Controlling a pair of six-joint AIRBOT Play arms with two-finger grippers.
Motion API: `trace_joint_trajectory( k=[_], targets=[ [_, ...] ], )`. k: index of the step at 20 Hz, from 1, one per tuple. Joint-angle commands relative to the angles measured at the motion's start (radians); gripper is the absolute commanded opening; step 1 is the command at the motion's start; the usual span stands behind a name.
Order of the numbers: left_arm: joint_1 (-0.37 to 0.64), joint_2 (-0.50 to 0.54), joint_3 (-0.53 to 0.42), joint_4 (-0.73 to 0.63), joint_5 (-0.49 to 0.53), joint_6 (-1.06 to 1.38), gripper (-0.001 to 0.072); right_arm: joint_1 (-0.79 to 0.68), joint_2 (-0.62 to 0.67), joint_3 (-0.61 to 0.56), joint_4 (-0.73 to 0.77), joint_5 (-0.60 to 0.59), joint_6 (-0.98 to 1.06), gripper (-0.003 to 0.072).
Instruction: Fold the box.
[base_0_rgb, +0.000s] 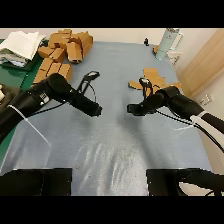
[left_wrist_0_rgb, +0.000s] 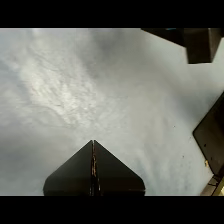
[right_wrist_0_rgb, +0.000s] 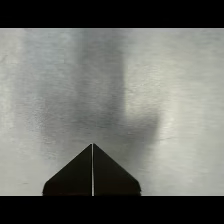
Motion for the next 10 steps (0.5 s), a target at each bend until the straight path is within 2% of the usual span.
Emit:
trace_joint_trajectory(
  k=[1,10],
  targets=[
    [-0.115,0.001,-0.027,0.063,0.056,-0.089,0.0013,0.003,-0.047,0.027,0.092,-0.012,-0.029,0.0006],
    [-0.118,0.001,-0.027,0.063,0.05,-0.089,0.0014,0.001,-0.047,0.027,0.085,-0.013,-0.029,0.0006]
  ],
)
